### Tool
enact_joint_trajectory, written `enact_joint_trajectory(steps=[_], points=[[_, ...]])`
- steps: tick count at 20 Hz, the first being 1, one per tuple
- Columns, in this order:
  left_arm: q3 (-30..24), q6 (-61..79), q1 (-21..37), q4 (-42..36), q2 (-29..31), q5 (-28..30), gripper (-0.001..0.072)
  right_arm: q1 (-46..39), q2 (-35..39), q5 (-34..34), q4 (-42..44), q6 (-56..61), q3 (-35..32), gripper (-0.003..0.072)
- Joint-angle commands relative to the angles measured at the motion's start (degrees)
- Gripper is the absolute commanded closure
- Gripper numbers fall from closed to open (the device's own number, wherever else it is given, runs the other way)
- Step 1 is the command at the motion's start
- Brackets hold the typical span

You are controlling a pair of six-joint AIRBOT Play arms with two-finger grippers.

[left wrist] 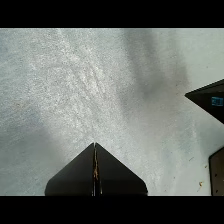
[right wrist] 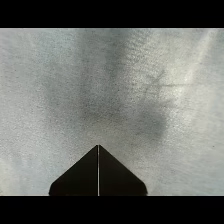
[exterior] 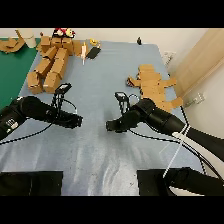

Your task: Fold the box.

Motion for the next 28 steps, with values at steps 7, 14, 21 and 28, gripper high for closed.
enact_joint_trajectory(steps=[7, 14, 21, 28], points=[[-0.02, 0.02, 0.00, 0.02, 0.04, 0.02, 0.0698, -3.15, 0.04, -2.95, -1.01, -0.02, 3.04, 0.0250], [-0.02, 0.02, 0.00, 0.00, 0.04, 0.09, 0.0698, -30.71, 0.09, -18.08, -2.27, -13.44, 9.88, 0.0247], [-0.02, 0.02, 0.09, -1.25, -0.13, 4.46, 0.0698, -63.76, -4.50, -4.94, -6.36, -31.82, 13.38, 0.0237], [-0.02, -0.02, 0.02, -4.98, -0.13, 5.62, 0.0698, -69.64, -19.80, -3.76, -1.40, -42.64, 26.12, 0.0237]])
